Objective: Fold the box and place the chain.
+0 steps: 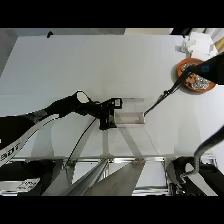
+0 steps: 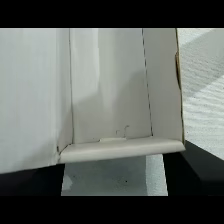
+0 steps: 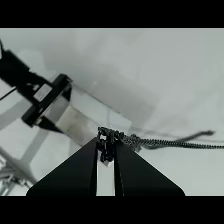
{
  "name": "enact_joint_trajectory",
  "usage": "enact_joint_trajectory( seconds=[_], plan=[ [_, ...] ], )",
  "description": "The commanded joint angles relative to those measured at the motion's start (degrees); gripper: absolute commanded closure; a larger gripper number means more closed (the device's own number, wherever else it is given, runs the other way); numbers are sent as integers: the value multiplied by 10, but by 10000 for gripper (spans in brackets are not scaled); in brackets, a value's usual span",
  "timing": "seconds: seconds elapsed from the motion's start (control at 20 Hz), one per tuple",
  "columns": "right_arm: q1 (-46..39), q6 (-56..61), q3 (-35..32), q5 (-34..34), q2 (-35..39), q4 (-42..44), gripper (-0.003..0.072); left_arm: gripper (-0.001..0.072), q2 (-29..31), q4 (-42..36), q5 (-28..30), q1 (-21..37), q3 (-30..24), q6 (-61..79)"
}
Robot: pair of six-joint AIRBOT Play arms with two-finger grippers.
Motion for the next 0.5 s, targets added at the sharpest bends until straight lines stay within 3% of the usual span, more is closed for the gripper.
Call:
enact_joint_trajectory(
  seconds=[0.0,0.45],
  plan=[
    [41,0,0,10,4,2,674,506,0,0,14,0,0,0],
    [114,0,0,40,8,2,674,506,0,0,14,0,0,0]
  ],
)
